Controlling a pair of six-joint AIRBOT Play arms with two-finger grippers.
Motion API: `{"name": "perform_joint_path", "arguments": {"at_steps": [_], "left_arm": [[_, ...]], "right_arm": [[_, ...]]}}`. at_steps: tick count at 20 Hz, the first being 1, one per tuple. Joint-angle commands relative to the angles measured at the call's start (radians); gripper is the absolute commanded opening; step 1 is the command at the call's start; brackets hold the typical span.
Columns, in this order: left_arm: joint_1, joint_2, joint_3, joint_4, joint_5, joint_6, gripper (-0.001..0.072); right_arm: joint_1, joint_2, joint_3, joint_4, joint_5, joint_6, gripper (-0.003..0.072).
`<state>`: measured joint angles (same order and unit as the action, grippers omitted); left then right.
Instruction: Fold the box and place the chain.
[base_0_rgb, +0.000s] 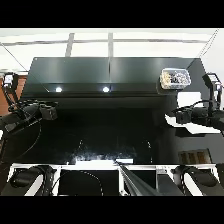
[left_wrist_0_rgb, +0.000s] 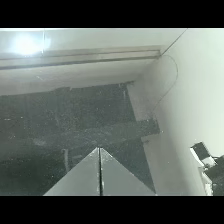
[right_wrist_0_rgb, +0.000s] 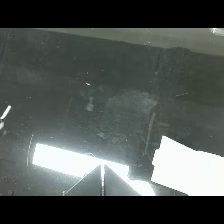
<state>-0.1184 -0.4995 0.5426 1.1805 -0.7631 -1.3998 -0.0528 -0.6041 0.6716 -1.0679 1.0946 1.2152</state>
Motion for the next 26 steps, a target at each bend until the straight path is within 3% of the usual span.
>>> {"name": "perform_joint_path", "arguments": {"at_steps": [1, 14, 16, 19, 23, 25, 26], "left_arm": [[0.000, 0.000, 0.000, 0.000, 0.000, 0.000, 0.0028], [0.000, 0.000, 0.000, 0.000, 0.000, 0.000, 0.0028], [0.000, 0.000, 0.000, 0.000, 0.000, 0.000, 0.0028], [-0.001, 0.000, 0.000, -0.041, 0.005, -0.003, 0.0027], [0.000, 0.000, 0.000, -0.064, 0.085, -0.003, 0.0028], [-0.001, -0.007, 0.000, -0.082, 0.185, -0.003, 0.0029], [-0.001, -0.017, 0.000, -0.122, 0.229, -0.003, 0.0130]], "right_arm": [[0.001, 0.000, 0.000, 0.000, 0.000, 0.000, 0.0014], [0.001, 0.000, 0.000, 0.001, -0.001, 0.000, 0.0014], [0.002, 0.000, 0.000, 0.019, -0.087, 0.000, 0.0013], [0.002, 0.000, 0.000, 0.166, -0.263, 0.000, 0.0014], [0.002, 0.000, 0.000, 0.269, -0.290, 0.000, 0.0014], [0.002, 0.000, 0.000, 0.294, -0.304, 0.000, 0.0017], [0.002, 0.000, 0.000, 0.307, -0.314, 0.001, 0.0181]]}}
